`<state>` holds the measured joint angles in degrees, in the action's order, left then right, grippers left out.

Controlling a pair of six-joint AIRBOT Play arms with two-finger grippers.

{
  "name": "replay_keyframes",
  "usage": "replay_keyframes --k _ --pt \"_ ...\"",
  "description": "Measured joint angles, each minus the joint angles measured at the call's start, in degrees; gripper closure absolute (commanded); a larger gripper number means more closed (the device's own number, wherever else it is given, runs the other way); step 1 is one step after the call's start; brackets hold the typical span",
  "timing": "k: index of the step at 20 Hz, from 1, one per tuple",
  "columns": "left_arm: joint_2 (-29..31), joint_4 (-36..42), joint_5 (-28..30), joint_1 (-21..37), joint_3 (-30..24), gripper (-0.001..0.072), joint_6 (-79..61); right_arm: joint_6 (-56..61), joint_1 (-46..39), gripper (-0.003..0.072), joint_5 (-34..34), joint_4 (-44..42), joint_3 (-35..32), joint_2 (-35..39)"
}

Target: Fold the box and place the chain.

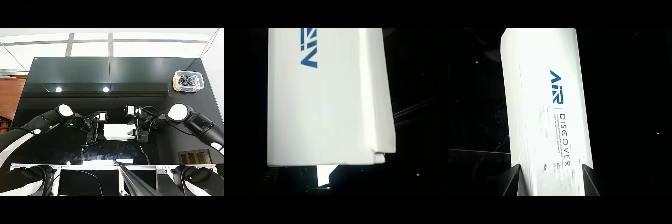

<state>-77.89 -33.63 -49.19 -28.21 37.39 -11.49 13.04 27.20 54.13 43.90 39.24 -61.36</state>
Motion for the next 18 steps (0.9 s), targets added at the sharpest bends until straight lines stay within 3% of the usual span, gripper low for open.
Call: replay_keyframes --k 2,3,4,5,14,15,16,18 --pt "0.00 0.00 0.00 0.00 0.00 0.0320 -0.02 0.02 0.00 0.0274 0.35 -0.20 0.00 0.00" --pt "0.00 0.00 0.00 0.00 0.00 0.0320 -0.02 0.02 0.00 0.0361 0.57 -0.28 0.00 0.00" --pt "0.00 0.00 0.00 0.00 0.00 0.0320 -0.02 0.04 0.00 0.0517 0.74 -0.37 0.00 0.00" --pt "0.00 0.00 0.00 0.00 0.00 0.0320 -0.11 0.07 0.00 0.0546 0.81 -0.46 0.00 0.00" --pt "0.00 -0.02 0.00 0.00 0.00 0.0320 -0.09 0.22 0.00 0.0543 1.11 -0.44 0.00 0.00" --pt "0.00 -0.02 0.00 0.00 0.00 0.0320 -0.09 0.22 0.00 0.0507 1.14 -0.42 0.00 0.00" --pt "0.00 -0.02 0.00 0.00 0.00 0.0320 -0.09 0.22 0.00 0.0406 1.18 -0.42 0.00 0.00" --pt "0.00 -0.02 0.00 0.00 0.00 0.0320 -0.04 0.26 0.00 0.0402 1.70 -0.17 -0.07 -0.04"
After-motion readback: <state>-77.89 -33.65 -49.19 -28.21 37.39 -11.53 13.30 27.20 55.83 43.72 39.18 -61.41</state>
